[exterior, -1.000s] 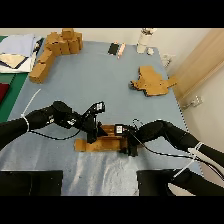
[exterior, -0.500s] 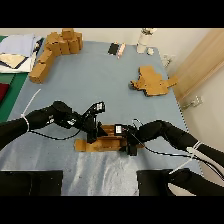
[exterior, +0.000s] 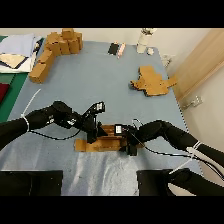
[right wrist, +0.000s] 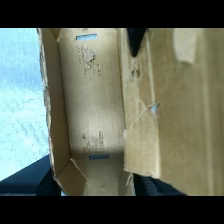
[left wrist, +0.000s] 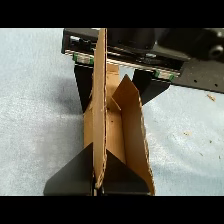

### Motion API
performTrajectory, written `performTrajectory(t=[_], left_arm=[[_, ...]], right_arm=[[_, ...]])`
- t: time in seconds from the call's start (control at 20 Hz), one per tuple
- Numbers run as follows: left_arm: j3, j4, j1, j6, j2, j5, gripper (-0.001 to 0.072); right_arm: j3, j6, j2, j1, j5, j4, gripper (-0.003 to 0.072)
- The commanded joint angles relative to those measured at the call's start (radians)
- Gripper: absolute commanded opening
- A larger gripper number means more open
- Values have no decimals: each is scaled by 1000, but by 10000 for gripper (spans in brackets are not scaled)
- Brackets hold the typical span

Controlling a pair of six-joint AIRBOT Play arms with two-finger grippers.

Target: Fold the box.

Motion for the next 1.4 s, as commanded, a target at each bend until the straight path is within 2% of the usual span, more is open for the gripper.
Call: performTrajectory(t=[0.0,0.55,0.75,0.8,0.95,1.15,1.2,1.25,1.35], left_arm=[[0,0,0,0,0,0,14],[0,-6,0,0,0,2,14],[0,-6,0,0,0,2,14],[0,-6,0,0,0,2,14],[0,-6,0,-5,0,1,14],[2,20,1,-113,0,9,17],[2,46,1,-140,5,11,159],[2,66,1,-193,17,24,358],[2,105,2,-286,56,36,387]], right_arm=[[0,0,0,1,-2,1,559],[0,1,0,1,-12,0,558],[0,1,0,1,-15,0,538],[0,1,0,1,-17,0,500],[0,1,0,1,-18,0,502],[0,1,0,1,-18,0,503],[0,1,0,1,-17,0,503],[0,1,0,1,-18,0,503],[0,1,0,1,-18,0,503]])
